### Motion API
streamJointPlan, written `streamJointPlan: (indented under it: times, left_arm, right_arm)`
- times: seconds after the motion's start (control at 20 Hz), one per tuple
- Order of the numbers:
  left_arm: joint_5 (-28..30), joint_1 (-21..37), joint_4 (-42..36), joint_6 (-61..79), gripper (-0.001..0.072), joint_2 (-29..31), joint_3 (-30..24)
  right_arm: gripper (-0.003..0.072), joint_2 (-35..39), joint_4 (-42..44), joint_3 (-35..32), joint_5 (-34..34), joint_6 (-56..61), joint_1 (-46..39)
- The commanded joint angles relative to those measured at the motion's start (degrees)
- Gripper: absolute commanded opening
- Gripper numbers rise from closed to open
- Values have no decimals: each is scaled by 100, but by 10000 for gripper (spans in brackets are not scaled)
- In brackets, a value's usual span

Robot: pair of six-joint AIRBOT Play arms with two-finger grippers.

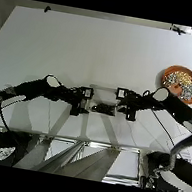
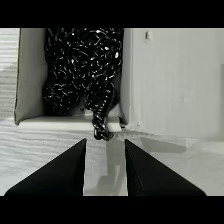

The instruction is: Fold the box and place the chain.

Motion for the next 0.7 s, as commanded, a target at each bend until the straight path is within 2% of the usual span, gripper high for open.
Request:
streamJointPlan:
  times: [0.0,0.45,0.55,0.65]
  left_arm:
    - [0,2,2,2,332,4,0]
    - [0,2,2,2,332,4,0]
    - [0,2,2,2,332,4,0]
    - [0,2,2,2,332,4,0]
  right_arm:
    - [263,-149,98,-2,-177,-118,59]
    - [214,-146,479,-2,-181,-120,61]
    - [109,-146,507,-2,-153,-120,61]
    - [77,-146,507,-2,-146,-118,59]
